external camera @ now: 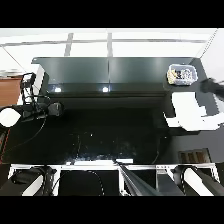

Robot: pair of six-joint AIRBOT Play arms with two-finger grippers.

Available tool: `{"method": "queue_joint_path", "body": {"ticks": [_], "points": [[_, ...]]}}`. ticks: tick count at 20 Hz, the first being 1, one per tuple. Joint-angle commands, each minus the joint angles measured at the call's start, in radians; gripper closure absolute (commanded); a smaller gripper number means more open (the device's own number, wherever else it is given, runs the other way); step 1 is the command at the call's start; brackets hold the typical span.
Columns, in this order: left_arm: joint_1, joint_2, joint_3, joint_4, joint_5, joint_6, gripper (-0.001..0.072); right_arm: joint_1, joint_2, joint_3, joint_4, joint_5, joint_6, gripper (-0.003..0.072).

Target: Fold the box and place the chain.

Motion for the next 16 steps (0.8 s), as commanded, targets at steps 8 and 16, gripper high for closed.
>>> {"method": "queue_joint_path", "body": {"ticks": [8, 16], "points": [[0.011, -0.001, -0.003, -0.023, 0.005, -0.011, 0.0001, -0.392, -0.486, 0.402, -0.151, 0.491, -0.181, -0.0016], [0.011, -0.001, -0.003, -0.09, -0.002, -0.039, 0.0001, -0.441, -0.68, 0.491, -0.01, 0.667, -0.385, -0.0013]]}}
